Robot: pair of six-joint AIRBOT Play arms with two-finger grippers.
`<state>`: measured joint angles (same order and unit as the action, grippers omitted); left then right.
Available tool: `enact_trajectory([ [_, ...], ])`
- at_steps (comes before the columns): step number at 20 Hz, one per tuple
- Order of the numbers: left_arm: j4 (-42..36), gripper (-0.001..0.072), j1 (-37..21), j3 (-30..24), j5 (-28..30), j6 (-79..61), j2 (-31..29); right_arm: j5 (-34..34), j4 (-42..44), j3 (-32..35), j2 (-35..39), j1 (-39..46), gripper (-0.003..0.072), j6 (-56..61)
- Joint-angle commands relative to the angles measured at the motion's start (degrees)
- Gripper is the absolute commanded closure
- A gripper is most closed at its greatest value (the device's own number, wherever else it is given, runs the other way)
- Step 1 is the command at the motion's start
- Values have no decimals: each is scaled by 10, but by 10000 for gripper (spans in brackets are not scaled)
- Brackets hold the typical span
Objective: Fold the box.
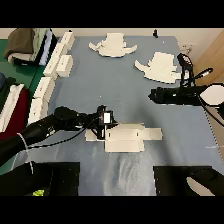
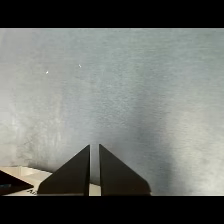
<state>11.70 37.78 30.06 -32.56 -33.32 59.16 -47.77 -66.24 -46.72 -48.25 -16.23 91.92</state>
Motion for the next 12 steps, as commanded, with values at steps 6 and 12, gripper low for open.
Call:
enact_trajectory([
  [6, -45, 694, 35, -40, 73, -30, 12, 2, 1, 0, 0, 0, 603, 0],
  [12, -44, 693, 32, -40, 69, 46, -18, 1, 6, 0, 0, 0, 603, 0],
])
